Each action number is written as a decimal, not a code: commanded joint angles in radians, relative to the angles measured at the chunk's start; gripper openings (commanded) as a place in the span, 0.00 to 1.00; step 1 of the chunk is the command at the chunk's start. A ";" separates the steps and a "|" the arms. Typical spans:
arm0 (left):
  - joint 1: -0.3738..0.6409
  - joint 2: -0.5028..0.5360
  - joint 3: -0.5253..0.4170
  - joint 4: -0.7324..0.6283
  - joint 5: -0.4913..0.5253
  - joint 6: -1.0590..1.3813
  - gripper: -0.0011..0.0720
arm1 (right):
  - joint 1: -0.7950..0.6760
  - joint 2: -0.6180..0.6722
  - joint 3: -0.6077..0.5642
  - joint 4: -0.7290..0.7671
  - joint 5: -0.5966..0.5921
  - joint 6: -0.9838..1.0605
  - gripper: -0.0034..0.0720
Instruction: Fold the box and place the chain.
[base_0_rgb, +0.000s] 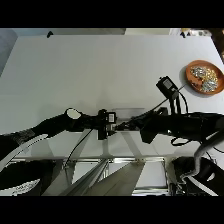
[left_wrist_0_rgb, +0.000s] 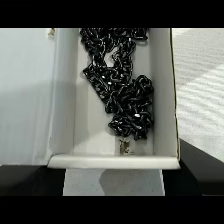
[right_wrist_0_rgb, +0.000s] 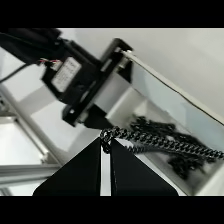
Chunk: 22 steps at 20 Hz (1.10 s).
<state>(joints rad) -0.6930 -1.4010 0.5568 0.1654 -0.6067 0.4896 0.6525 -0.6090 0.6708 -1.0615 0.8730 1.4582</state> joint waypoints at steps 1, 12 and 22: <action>0.000 0.001 0.000 0.000 0.000 0.000 0.53 | 0.063 -0.013 0.001 0.021 -0.067 -0.001 0.07; 0.000 0.001 0.000 0.000 0.000 0.000 0.53 | 0.062 -0.323 -0.050 -0.119 -0.140 0.003 0.08; 0.000 0.001 0.000 0.000 0.001 0.000 0.53 | -0.053 -0.216 0.137 -0.274 0.056 -0.027 0.49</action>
<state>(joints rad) -0.6930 -1.4010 0.5568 0.1650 -0.6064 0.4896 0.6685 -0.8474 0.7341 -1.2610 0.8268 1.4353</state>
